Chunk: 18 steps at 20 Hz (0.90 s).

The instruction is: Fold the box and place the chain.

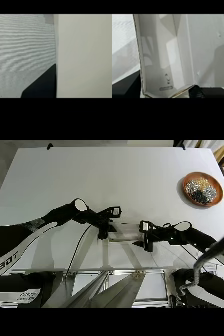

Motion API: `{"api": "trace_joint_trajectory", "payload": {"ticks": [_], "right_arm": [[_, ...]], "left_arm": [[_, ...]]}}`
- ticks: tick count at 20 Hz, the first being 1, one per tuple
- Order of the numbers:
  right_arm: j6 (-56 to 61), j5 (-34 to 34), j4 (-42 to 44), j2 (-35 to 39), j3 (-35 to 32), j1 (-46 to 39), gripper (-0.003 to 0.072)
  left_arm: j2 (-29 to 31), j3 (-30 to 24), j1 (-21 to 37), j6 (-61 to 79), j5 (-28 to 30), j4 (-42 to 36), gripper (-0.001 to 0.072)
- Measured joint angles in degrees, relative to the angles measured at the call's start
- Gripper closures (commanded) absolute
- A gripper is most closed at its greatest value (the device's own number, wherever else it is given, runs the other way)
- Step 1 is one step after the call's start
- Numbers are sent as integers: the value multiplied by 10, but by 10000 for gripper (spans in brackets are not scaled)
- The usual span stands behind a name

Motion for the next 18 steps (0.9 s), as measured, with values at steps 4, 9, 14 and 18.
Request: {"api": "trace_joint_trajectory", "payload": {"ticks": [4,9,14,18], "right_arm": [[-10,-3,-1,-1,0,0,225],[-14,-8,-8,-1,0,0,272],[-16,-9,-10,-1,0,0,282],[-16,-11,-12,-1,0,0,281]], "left_arm": [[0,0,0,0,0,0,700],[0,0,0,0,0,0,700],[0,0,0,0,0,0,700],[0,0,0,0,0,0,700]]}}
